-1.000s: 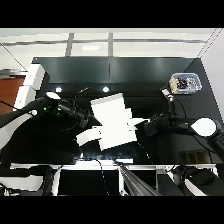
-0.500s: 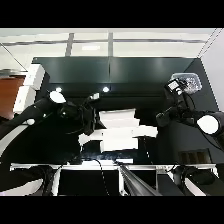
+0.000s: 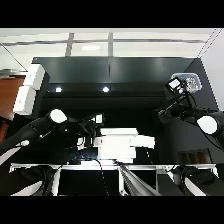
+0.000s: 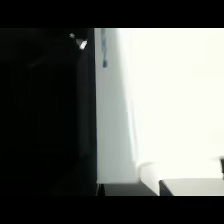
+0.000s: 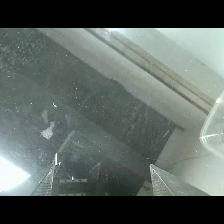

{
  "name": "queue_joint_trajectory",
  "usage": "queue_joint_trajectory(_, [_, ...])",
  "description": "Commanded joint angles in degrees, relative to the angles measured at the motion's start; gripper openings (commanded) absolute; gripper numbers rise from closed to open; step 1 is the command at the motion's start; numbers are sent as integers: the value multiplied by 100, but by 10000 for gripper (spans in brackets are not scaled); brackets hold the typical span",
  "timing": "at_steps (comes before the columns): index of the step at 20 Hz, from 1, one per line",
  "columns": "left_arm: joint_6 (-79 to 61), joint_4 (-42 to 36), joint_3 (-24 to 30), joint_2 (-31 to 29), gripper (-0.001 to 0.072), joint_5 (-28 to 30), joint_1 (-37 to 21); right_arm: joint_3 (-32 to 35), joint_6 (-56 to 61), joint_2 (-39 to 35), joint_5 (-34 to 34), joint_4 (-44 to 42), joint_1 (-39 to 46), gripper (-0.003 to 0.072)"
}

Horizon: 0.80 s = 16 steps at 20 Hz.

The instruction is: Fold the box and place the chain.

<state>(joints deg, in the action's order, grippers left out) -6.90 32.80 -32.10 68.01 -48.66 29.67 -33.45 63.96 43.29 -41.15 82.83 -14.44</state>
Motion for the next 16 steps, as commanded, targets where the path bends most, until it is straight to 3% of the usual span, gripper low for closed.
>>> queue_joint_trajectory(1, [-555,87,177,72,31,387,28,-2,4,7,17,68,4,692])
queue_joint_trajectory(5, [-507,468,166,339,32,367,35,-2,4,7,17,188,4,692])
queue_joint_trajectory(12, [-308,424,166,339,32,686,33,-4,11,7,-57,70,2,692])
queue_joint_trajectory(16, [-295,426,166,339,32,774,33,-2,-509,7,-1056,79,4,693])
